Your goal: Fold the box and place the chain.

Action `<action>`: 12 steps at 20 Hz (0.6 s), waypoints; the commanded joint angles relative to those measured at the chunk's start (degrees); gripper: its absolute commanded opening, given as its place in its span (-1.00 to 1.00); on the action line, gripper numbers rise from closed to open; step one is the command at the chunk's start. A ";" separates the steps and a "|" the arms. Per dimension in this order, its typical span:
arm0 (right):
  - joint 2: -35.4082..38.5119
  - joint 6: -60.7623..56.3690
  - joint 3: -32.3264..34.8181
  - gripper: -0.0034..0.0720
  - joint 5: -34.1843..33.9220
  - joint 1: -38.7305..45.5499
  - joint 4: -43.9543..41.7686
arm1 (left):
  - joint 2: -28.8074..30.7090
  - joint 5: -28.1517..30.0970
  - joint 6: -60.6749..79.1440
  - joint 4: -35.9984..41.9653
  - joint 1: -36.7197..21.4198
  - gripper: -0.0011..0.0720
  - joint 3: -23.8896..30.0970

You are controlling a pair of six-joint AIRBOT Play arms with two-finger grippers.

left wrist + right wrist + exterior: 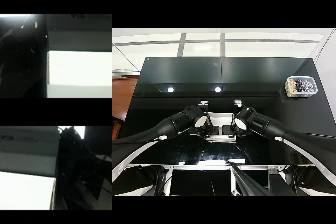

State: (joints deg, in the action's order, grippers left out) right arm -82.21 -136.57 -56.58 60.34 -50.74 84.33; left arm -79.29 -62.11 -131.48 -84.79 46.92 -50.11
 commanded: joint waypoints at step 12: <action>-1.14 -0.39 -0.46 -0.32 0.83 -0.07 -0.44 | -0.02 0.11 0.13 0.02 -0.02 -0.89 0.02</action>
State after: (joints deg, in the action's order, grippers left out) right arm -82.94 -136.92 -56.99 60.82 -50.76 84.27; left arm -79.29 -61.98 -131.33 -84.79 46.92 -50.11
